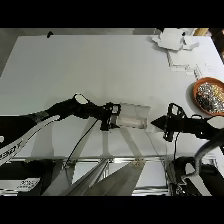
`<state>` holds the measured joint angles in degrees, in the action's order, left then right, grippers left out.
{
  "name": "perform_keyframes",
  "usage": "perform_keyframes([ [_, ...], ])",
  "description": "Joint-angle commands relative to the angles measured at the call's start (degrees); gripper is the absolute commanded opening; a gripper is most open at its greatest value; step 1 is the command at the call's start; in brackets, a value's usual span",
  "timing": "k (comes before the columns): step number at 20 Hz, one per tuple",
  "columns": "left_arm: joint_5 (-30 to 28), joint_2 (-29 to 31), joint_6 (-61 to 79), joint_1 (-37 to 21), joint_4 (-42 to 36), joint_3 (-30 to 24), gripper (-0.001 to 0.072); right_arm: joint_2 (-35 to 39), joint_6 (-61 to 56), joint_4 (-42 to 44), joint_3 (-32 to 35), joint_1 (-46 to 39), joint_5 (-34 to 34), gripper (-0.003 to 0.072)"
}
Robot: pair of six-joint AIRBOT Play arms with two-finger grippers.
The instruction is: Fold the box and place the chain.
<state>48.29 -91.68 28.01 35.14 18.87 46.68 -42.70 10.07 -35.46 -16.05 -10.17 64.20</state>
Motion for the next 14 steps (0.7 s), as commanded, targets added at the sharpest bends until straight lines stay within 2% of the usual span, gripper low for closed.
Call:
perform_keyframes([
  [1, -0.07, 0.00, 0.04, -0.04, 0.00, 0.00, 0.0432, 1.27, -8.74, 6.36, -0.17, -3.67, 1.18, 0.0019],
  [3, -0.07, 0.00, 0.04, -0.02, 0.02, 0.00, 0.0432, 0.55, -17.40, 8.37, -1.51, -6.29, -0.61, 0.0019],
  [6, -0.07, 0.00, 0.04, -0.02, 0.02, 0.00, 0.0432, -3.65, -35.85, 7.80, -2.95, -9.99, -8.92, 0.0019],
  [8, -0.07, 0.00, 0.04, -0.04, 0.00, 0.00, 0.0432, -7.54, -50.66, 1.95, -2.95, -13.49, -11.56, 0.0019],
  [10, -0.07, 0.00, 0.04, -0.04, 0.00, 0.00, 0.0432, -10.12, -59.58, -7.67, -2.95, -15.87, -10.86, 0.0019],
  [12, -0.07, 0.00, 0.04, -0.02, 0.00, 0.00, 0.0432, -10.86, -65.13, -16.35, -2.93, -16.37, -10.34, 0.0019],
  [14, -0.07, 0.00, 0.04, -0.02, 0.02, 0.00, 0.0432, -11.67, -66.20, -16.76, -2.93, -16.20, -9.88, 0.0019],
])
